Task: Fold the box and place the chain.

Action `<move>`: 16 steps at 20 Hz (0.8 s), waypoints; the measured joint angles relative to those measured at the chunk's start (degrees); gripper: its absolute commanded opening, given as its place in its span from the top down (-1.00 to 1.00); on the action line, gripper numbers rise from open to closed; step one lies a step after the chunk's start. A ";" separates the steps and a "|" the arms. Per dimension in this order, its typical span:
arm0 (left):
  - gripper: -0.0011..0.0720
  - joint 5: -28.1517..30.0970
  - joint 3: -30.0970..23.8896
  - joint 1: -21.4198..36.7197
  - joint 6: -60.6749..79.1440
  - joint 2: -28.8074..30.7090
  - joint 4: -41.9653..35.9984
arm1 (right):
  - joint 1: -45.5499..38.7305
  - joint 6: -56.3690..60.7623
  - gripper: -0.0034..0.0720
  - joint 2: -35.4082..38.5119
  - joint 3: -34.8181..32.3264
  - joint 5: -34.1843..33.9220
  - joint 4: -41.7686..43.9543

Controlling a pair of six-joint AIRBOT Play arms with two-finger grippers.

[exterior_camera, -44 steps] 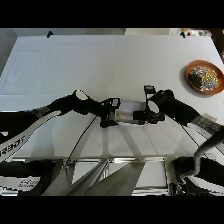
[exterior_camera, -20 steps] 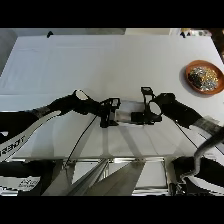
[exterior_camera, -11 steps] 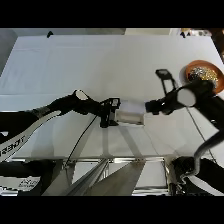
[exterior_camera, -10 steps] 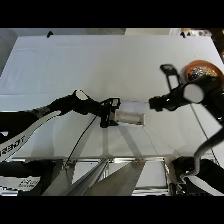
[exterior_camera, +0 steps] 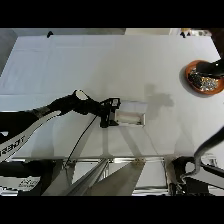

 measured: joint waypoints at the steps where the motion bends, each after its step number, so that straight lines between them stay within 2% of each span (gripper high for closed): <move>1: 0.39 0.00 0.00 0.00 0.00 0.00 0.02 | -1.97 -0.50 0.42 -2.54 1.16 -0.79 -0.04; 8: 0.39 0.00 -0.02 0.00 -0.02 0.00 0.02 | -7.30 -1.53 0.42 -14.67 3.78 -4.61 0.42; 12: 0.39 0.00 0.00 0.00 -0.02 0.00 0.02 | -7.80 -1.07 0.42 -18.95 4.00 -7.28 1.44; 16: 0.39 0.00 -0.02 0.00 -0.02 0.00 0.00 | -7.89 -0.59 0.44 -21.33 4.09 -11.02 5.90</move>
